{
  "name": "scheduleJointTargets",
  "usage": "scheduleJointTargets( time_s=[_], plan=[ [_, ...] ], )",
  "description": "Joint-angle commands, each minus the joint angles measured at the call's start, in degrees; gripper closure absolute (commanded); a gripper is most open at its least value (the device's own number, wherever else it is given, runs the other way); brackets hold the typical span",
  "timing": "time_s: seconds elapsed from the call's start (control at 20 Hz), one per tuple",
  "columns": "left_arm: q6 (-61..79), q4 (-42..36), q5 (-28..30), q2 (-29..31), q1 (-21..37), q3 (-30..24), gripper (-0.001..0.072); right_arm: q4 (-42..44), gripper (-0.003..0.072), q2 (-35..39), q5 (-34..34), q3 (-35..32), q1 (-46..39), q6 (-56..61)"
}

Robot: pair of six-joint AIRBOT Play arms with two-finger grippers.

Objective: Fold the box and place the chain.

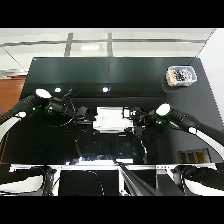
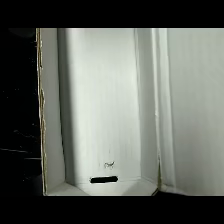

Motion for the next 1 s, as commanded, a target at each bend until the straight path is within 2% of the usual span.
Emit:
scheduleJointTargets(
  time_s=[0.0, 0.15, 0.35, 0.55, 0.7, 0.85, 0.95],
  plan=[
    [-3.0, 0.6, 0.3, 0.0, -2.2, 2.4, 0.0215, 0.0, 0.0236, 0.0, 0.0, 0.0, 0.0, 0.0],
    [-9.0, 2.3, 0.7, 0.0, -4.9, 5.2, 0.0226, 0.0, 0.0235, 0.0, 0.0, 0.0, 0.0, 0.0],
    [-20.9, 13.4, 3.2, 0.0, -11.0, 8.9, 0.0226, 0.0, 0.0236, 0.0, 0.0, 0.0, 0.0, 0.0],
    [-27.9, 18.7, 6.5, 0.0, -16.0, 11.4, 0.0226, 0.0, 0.0236, 0.0, 0.0, 0.0, 0.0, 0.0],
    [-34.2, 25.5, 7.5, 0.0, -18.6, 12.7, 0.0226, 0.0, 0.0236, 0.0, 0.0, 0.0, 0.0, 0.0],
    [-36.9, 26.6, 9.1, 0.0, -20.2, 13.0, 0.0228, 0.0, 0.0236, 0.0, 0.0, 0.0, 0.0, 0.0],
    [-37.7, 26.7, 9.9, 0.0, -21.4, 13.0, 0.0313, 0.0, 0.0236, 0.0, 0.0, 0.1, 0.0, 0.0]
  ],
)
